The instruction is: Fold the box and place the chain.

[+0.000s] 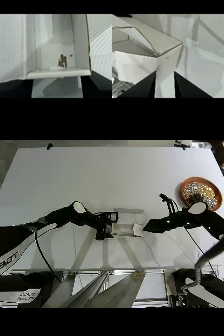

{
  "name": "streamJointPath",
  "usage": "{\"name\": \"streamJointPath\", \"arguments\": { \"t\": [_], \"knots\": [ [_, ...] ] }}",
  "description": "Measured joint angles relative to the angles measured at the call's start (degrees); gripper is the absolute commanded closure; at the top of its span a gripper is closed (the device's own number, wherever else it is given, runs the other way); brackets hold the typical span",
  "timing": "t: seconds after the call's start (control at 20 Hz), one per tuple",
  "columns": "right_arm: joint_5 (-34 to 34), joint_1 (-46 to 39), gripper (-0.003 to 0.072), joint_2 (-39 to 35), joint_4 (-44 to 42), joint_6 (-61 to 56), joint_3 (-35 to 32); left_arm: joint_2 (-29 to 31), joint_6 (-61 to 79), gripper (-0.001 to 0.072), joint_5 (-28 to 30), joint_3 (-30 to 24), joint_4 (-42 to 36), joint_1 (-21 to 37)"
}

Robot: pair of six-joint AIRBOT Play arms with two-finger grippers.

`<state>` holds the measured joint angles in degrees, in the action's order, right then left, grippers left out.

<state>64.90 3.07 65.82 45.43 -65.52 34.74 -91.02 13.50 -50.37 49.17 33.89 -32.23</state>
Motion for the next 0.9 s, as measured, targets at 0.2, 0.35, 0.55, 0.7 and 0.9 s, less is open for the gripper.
{"name": "streamJointPath", "arguments": {
  "t": [0.2,0.35,0.55,0.7,0.9],
  "knots": [
    [2.2,0.1,0.0318,0.0,1.1,0.0,1.0,0.0,0.0,0.0455,0.0,0.0,0.0,0.0],
    [2.3,1.0,0.0189,0.0,1.5,-0.3,1.2,0.0,0.0,0.0455,0.0,0.0,0.0,0.0],
    [-1.2,4.5,0.0189,0.0,1.7,-2.2,1.3,0.0,0.0,0.0455,0.0,0.0,0.0,0.0],
    [-5.0,8.3,0.0189,0.0,3.1,-6.5,1.3,0.0,0.0,0.0455,0.0,0.0,0.0,0.0],
    [-10.3,13.2,0.0190,0.0,7.8,-15.5,1.3,0.0,0.0,0.0455,0.0,0.0,0.0,0.0]
  ]
}}
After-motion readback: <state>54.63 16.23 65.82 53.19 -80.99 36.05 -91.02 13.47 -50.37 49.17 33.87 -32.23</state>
